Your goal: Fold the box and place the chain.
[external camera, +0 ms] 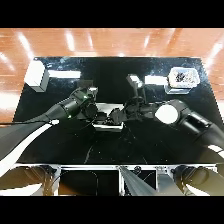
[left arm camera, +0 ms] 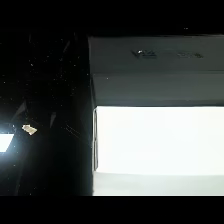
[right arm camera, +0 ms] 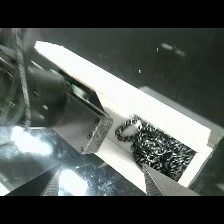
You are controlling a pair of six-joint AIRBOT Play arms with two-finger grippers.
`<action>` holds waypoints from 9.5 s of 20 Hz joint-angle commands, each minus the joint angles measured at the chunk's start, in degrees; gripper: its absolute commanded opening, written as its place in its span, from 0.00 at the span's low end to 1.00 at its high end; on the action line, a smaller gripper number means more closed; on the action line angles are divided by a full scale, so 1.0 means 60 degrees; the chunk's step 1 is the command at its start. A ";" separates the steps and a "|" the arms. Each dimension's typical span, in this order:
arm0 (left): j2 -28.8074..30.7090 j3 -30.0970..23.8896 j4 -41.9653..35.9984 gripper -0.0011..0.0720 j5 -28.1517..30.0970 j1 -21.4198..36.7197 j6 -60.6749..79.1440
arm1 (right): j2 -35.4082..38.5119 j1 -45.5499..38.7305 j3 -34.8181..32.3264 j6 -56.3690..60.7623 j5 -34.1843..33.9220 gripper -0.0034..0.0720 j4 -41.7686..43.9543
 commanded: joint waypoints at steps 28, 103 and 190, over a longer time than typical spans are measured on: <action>0.3184 0.1089 0.0590 0.85 0.3850 0.0667 0.3759 | 0.0226 -0.2328 0.2517 -0.0284 0.4583 0.88 -0.1086; 0.6149 -0.3836 -0.4827 0.85 0.0543 0.6116 0.6546 | -0.5187 0.0015 0.5614 -0.7337 0.6251 0.68 -0.1508; 0.6131 -0.3836 -0.4816 0.85 0.0576 0.6116 0.7224 | -0.1621 -0.0004 -0.0754 0.0747 -0.1588 0.08 0.4455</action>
